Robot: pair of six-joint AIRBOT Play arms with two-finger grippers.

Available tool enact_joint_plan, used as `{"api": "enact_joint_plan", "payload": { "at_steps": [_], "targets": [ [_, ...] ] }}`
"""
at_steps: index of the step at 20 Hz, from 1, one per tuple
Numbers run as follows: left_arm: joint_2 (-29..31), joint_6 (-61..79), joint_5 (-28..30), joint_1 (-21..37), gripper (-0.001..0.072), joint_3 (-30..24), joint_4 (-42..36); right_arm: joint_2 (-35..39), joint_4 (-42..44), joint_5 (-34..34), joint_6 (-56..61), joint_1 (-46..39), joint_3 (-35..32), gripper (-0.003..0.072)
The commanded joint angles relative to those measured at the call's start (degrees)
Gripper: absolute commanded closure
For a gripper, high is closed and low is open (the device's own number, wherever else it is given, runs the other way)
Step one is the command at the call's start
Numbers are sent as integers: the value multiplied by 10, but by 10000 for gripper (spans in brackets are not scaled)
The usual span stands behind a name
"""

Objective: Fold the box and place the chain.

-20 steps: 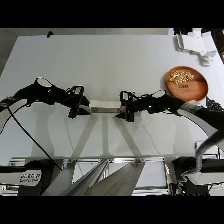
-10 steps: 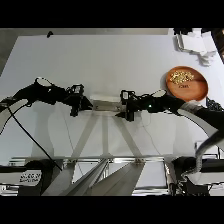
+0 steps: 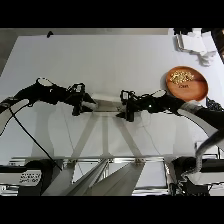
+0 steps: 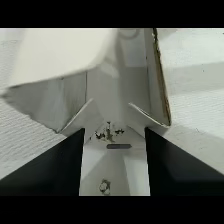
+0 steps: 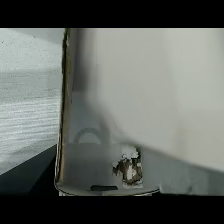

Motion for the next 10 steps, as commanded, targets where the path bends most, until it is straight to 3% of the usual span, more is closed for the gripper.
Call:
{"api": "enact_joint_plan", "payload": {
  "at_steps": [1, 2, 3, 10],
  "targets": [
    [0, -33, -2, 0, 409, 0, 2, 0, 1, 1, 0, 1, 0, 164],
    [2, -42, -2, 2, 525, 0, 4, 0, 1, 1, 0, 1, 0, 164],
    [7, -43, -8, 5, 572, 0, 3, 0, 1, 1, 0, 1, 0, 164],
    [119, -167, -21, 111, 572, 0, 42, 0, 1, 1, 0, 1, 0, 164]
  ]
}}
